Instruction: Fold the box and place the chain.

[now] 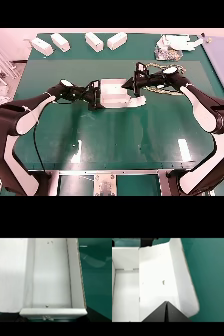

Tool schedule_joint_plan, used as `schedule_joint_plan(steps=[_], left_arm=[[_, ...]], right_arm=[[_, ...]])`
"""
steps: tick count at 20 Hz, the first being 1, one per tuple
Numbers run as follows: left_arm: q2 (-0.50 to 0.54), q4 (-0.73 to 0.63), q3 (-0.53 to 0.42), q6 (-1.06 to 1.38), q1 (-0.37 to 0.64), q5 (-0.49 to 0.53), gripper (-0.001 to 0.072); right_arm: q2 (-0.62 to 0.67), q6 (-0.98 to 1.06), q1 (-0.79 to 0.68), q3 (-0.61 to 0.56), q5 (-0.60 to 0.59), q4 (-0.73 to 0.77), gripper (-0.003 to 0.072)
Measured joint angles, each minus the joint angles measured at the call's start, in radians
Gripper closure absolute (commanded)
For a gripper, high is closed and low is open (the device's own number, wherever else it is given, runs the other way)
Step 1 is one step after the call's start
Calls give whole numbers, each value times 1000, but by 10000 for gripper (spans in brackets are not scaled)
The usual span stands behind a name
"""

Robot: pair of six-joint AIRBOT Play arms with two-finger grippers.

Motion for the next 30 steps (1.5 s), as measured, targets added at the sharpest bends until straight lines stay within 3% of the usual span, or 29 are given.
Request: schedule_joint_plan(steps=[12,18,22,23,24,25,30], left_arm=[[0,0,-1,2,0,-6,240],[0,-3,0,1,0,-3,239],[0,-2,0,1,0,-4,239],[0,-2,0,1,0,-4,239],[0,-2,0,1,0,-4,239],[0,-2,0,1,0,-4,239],[0,-2,0,1,0,-4,239]], right_arm=[[-40,21,21,13,1,-69,682],[80,103,6,2,-2,-114,684],[227,140,-4,-102,-51,-169,679],[261,145,-7,-137,-71,-182,614],[290,149,-11,-173,-82,-198,259],[309,150,-16,-204,-87,-214,73],[349,111,-44,-322,-92,-254,75]])
